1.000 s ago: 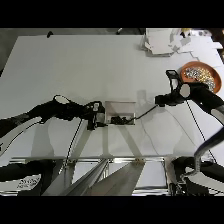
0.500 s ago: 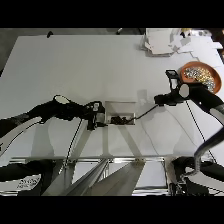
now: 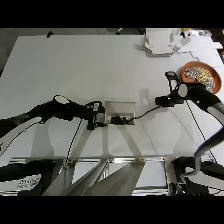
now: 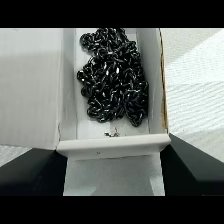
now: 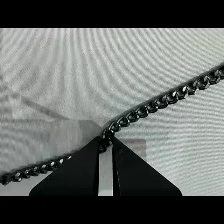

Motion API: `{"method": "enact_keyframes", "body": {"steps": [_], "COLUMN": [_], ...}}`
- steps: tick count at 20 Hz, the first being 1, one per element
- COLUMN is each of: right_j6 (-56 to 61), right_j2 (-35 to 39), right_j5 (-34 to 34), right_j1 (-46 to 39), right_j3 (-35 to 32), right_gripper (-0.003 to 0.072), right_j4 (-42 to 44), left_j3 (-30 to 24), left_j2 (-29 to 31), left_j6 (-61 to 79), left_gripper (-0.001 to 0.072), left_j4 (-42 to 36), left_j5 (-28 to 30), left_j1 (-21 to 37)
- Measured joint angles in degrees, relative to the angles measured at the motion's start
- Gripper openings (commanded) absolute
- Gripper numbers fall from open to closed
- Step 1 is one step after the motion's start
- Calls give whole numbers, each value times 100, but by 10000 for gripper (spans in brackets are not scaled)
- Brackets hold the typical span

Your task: Fold the box and place the chain.

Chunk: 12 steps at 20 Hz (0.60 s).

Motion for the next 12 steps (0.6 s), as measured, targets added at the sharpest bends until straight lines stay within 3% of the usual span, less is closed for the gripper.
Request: {"method": "enact_keyframes", "body": {"steps": [4,12], "right_j6": [-269,-616], "right_j2": [573,2752], "right_j5": [195,883], "right_j1": [0,380], "right_j3": [-4,-9], "right_gripper": [21,21], "right_j4": [46,280], "left_j3": [0,0], "left_j2": [0,0], "left_j6": [0,0], "left_gripper": [87,87], "left_j4": [0,0], "left_j5": [0,0], "left_j1": [0,2]}}
